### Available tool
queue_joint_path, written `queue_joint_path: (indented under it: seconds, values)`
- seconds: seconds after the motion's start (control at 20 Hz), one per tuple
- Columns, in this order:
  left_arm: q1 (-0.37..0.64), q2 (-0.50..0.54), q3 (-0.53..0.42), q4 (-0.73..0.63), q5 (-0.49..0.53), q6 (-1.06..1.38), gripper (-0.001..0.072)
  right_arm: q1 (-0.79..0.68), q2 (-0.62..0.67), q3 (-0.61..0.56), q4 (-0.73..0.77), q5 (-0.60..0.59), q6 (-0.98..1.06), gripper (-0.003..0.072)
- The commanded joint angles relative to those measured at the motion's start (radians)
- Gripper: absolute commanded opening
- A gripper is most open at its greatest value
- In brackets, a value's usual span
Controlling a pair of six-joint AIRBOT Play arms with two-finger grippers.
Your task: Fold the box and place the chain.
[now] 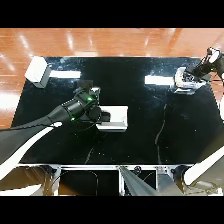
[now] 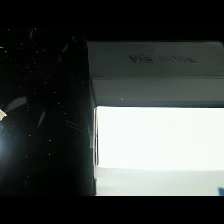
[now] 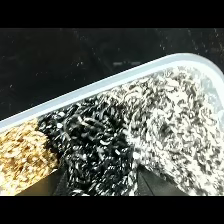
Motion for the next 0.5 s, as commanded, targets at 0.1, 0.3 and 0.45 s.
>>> queue_joint_path:
  seconds: [0.1, 0.3, 0.45]
  values:
    - [0.0, -0.001, 0.0, 0.001, -0.001, 0.0, 0.0019, 0.0, 0.003, 0.114, -0.044, 0.143, -0.048, 0.0526]
    - [0.0, -0.001, 0.0, 0.001, -0.001, 0.0, 0.0019, 0.002, 0.006, 0.126, 0.024, 0.224, -0.047, 0.0525]
    - [0.0, -0.001, 0.0, 0.001, -0.001, 0.0, 0.0019, 0.002, 0.006, 0.126, 0.053, 0.268, -0.04, 0.0524]
